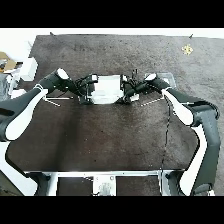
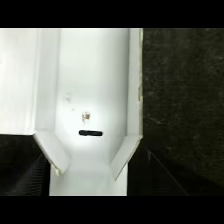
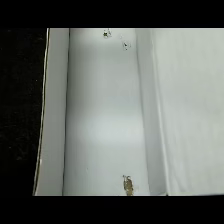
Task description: Fold the box and place the chain.
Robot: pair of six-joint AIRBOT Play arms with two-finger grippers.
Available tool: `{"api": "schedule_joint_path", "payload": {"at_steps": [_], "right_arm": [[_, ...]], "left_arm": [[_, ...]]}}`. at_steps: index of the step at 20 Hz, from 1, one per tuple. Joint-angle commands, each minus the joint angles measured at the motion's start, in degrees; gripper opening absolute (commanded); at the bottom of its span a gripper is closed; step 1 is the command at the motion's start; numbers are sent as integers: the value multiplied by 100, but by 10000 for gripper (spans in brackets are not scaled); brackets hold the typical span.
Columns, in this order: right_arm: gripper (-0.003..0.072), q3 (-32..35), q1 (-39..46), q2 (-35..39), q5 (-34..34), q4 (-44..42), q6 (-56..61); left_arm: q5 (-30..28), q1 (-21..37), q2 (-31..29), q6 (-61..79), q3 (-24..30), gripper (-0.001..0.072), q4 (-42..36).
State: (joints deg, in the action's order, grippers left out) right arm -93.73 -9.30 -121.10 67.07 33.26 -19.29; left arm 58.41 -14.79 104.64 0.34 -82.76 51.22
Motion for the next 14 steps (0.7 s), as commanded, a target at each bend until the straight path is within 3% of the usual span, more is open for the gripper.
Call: {"api": "schedule_joint_path", "payload": {"at_steps": [1,4,6,9,10,14], "right_arm": [[447,0,-4,0,0,-2,2],[447,0,-4,0,0,-2,2],[447,0,-4,0,0,-2,2],[447,0,-4,0,0,-2,2],[447,0,-4,0,0,-2,2],[447,0,-4,0,0,-2,2]], "left_arm": [[-254,-17,13,-26,15,720,136],[-245,-17,13,-28,15,702,133],[-181,-17,13,-26,15,514,111],[-118,-17,15,-28,15,419,105],[-87,-17,15,-28,15,186,52],[9,-17,114,-24,15,176,-400]]}}
